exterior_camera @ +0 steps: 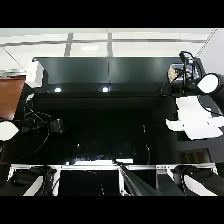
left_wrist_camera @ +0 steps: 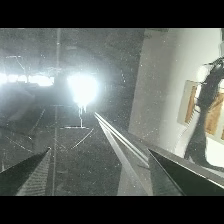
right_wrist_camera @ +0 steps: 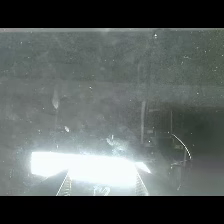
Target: Fold the box and place the chain.
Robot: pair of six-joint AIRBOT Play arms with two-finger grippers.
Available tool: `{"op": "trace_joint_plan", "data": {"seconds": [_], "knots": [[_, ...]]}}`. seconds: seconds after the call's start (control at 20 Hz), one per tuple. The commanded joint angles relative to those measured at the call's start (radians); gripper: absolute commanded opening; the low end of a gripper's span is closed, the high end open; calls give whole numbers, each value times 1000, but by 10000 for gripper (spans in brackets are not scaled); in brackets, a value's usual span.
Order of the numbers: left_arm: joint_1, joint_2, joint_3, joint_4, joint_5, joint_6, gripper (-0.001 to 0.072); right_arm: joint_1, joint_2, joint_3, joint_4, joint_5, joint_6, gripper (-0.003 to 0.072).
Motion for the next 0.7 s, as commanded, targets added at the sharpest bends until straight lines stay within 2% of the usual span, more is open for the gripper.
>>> {"op": "trace_joint_plan", "data": {"seconds": [0.0,0.35,0.65], "knots": [[1,-1,-1,0,0,0,705,0,-1,0,0,0,0,443],[1,-1,-1,0,0,0,704,0,-1,0,0,-2,0,443],[1,-1,-1,0,0,0,704,0,-1,0,0,-190,1,443]]}}
